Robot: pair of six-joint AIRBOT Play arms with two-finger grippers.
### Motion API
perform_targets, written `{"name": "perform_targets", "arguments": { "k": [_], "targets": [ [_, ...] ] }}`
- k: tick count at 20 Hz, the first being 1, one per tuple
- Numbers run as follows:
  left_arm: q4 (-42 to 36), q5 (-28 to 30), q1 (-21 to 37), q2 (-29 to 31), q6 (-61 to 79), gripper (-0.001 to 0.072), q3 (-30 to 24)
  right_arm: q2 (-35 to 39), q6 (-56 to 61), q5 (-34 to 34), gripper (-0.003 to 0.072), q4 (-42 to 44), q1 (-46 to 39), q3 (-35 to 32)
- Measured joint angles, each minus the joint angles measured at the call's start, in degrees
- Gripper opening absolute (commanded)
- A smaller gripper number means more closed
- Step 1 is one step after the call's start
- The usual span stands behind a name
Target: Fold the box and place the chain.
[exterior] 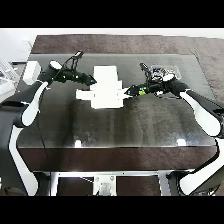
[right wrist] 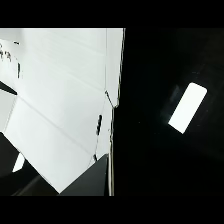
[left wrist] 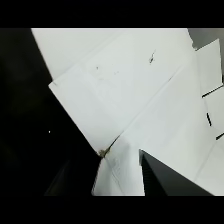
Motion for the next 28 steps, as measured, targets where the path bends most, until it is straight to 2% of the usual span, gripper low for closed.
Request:
{"name": "perform_targets", "arguments": {
  "k": [19, 21, 24, 25, 28],
  "targets": [
    [-5.2, -5.2, -0.3, -2.2, 2.6, 0.0475, 0.3, 0.0, 0.0, 0.0, 0.0, 0.0, 0.0, 0.0],
    [-5.4, -5.3, -0.3, -2.3, 2.6, 0.0349, 0.3, 0.0, 0.0, 0.0, 0.0, 0.0, 0.0, 0.0],
    [-5.6, -5.4, -0.3, -2.5, 2.8, 0.0346, 0.3, 0.0, 0.0, 0.0, 0.0, 0.0, 0.0, 0.0],
    [-5.6, -5.5, -0.3, -2.5, 2.9, 0.0245, 0.3, 0.0, 0.0, 0.0, 0.0, 0.0, 0.0, 0.0],
    [-5.8, -5.6, -0.3, -2.5, 3.3, 0.023, 0.3, 0.0, 0.0, 0.0, 0.0, 0.0, 0.0, 0.0]
  ]
}}
